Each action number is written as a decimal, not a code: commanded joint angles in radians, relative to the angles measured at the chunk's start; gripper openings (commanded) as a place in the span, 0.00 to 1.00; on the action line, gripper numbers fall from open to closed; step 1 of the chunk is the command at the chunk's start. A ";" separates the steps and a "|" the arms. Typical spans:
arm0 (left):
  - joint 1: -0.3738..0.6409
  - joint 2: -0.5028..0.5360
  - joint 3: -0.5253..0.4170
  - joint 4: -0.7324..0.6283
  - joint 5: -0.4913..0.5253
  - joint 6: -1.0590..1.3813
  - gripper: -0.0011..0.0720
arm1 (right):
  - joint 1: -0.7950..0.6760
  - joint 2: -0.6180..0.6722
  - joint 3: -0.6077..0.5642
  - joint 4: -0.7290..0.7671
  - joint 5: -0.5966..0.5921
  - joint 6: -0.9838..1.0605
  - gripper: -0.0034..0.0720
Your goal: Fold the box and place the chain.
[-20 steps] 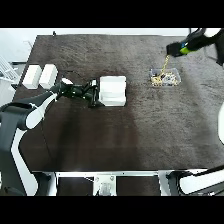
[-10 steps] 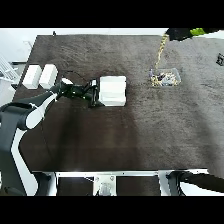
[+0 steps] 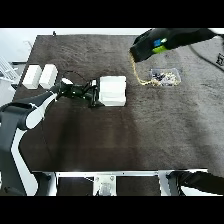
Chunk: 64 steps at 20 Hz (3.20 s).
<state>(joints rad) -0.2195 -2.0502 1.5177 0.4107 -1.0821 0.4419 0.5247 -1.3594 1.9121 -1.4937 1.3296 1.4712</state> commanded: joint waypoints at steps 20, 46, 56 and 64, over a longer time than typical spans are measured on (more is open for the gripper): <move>0.001 0.001 0.000 0.000 0.000 0.000 0.81 | 0.050 -0.339 -0.464 0.237 -0.499 0.013 0.06; 0.001 0.001 0.000 0.000 0.000 0.000 0.81 | -0.541 -0.039 -0.934 0.245 -0.848 0.169 0.74; 0.001 0.001 0.000 0.000 0.000 0.000 0.81 | -0.526 -0.292 -0.770 0.388 -0.963 0.167 0.74; 0.001 0.001 0.000 0.000 -0.001 0.000 0.81 | -0.516 -0.441 -0.612 0.558 -0.948 -0.014 0.73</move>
<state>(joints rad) -0.2195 -2.0502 1.5177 0.4107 -1.0824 0.4419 0.0082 -1.7546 1.2549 -0.9985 0.3756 1.5303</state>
